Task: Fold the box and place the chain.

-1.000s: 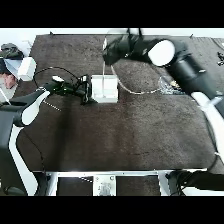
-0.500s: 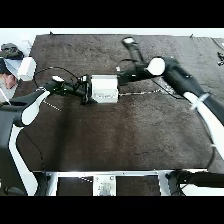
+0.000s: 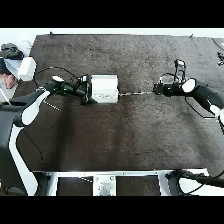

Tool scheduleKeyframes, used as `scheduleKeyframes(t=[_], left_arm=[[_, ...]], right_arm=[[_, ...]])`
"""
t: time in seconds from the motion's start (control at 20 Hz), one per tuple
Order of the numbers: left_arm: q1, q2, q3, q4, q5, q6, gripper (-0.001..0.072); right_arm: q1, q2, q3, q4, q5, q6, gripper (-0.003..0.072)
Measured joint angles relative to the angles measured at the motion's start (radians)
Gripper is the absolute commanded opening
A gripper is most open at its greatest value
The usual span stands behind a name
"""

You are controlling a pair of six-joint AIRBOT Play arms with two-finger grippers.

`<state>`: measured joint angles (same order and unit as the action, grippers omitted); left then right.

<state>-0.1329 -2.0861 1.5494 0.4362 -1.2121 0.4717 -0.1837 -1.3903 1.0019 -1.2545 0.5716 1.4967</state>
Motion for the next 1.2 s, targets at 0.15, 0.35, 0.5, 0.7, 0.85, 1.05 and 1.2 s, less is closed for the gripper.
scheduleKeyframes(t=[0.15,0.35,0.5,0.7,0.85,1.05,1.2], left_arm=[[0.0,0.0,0.0,0.0,0.0,0.0,0.0356],[0.0,0.0,0.0,0.0,0.0,0.0,0.0357],[0.0,0.0,0.0,0.0,0.0,0.0,0.0356],[0.0,0.0,0.0,0.0,0.0,0.0,0.0356],[0.0,0.0,0.0,0.0,0.0,0.0,0.0357],[0.0,0.0,0.0,0.0,0.0,0.0,0.0356],[0.0,0.0,0.0,0.0,0.0,0.0,0.0356]], right_arm=[[-0.025,-0.068,-0.016,0.05,-0.067,0.015,0.0388],[-0.032,-0.147,-0.021,0.142,-0.164,0.023,0.0386],[-0.026,-0.201,-0.002,0.233,-0.228,0.012,0.0228],[0.015,-0.248,0.037,0.316,-0.27,-0.005,-0.0004],[0.083,-0.191,0.048,0.351,-0.287,-0.023,-0.0005],[0.237,-0.018,0.068,0.372,-0.292,-0.09,-0.0005],[0.354,0.092,0.112,0.375,-0.304,-0.137,-0.0005]])
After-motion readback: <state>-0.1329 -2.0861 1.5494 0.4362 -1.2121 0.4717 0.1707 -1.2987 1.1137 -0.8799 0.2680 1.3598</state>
